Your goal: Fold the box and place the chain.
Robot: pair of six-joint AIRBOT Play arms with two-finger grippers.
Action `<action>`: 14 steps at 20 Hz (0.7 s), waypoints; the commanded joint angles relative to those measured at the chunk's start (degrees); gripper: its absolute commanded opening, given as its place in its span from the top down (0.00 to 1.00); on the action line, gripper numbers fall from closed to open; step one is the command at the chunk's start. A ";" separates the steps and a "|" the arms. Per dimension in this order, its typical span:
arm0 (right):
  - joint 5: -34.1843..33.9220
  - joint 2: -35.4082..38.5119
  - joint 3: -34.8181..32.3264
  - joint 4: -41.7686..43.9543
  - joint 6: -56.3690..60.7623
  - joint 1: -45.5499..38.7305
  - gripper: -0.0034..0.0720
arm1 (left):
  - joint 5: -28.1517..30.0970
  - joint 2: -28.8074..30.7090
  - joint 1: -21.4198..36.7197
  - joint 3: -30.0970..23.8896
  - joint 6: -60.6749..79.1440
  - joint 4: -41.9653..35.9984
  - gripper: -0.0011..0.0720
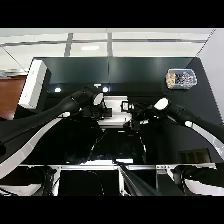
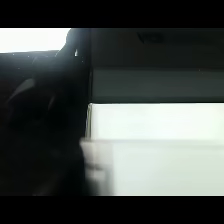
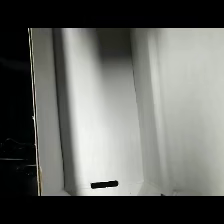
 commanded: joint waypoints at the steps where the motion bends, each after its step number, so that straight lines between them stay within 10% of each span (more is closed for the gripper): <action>1: 0.00 0.02 0.04 -0.02 -0.11 -0.02 0.70 | 0.55 0.00 0.13 0.04 0.13 -0.57 0.96; 14: -0.02 0.02 0.04 -0.04 -0.11 -0.02 0.70 | 0.48 0.02 0.11 0.07 2.27 -1.90 0.95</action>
